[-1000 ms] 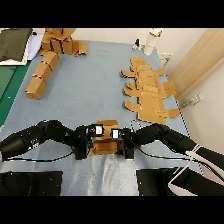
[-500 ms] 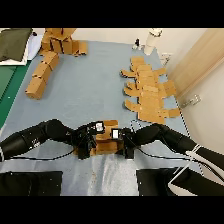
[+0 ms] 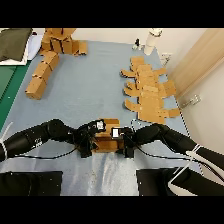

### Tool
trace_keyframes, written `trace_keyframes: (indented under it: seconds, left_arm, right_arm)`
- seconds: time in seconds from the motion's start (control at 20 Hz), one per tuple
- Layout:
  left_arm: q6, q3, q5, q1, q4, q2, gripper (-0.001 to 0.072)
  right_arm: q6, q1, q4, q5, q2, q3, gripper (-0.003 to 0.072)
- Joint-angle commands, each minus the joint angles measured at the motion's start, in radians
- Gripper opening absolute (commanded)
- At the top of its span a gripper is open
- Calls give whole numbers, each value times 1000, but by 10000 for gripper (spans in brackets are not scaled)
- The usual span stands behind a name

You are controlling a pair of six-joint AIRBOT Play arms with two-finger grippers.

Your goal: Fold the box.

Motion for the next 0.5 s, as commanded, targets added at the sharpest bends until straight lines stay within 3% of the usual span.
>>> trace_keyframes:
  seconds: [0.0, 0.35, 0.4, 0.45]
  left_arm:
    - [8, 0, 7, 0, -10, -4, 311]
    - [8, 0, -19, 0, -26, -4, 314]
    - [8, 0, -20, 0, -26, -4, 364]
    - [8, 0, -18, 0, -28, -4, 596]
  right_arm:
    - [-1, 1, 1, -3, 0, 0, 555]
    - [-1, 1, 1, -3, 0, 0, 555]
    - [-1, 1, 1, -3, 0, 0, 555]
    - [-1, 1, 1, -3, 0, 0, 555]
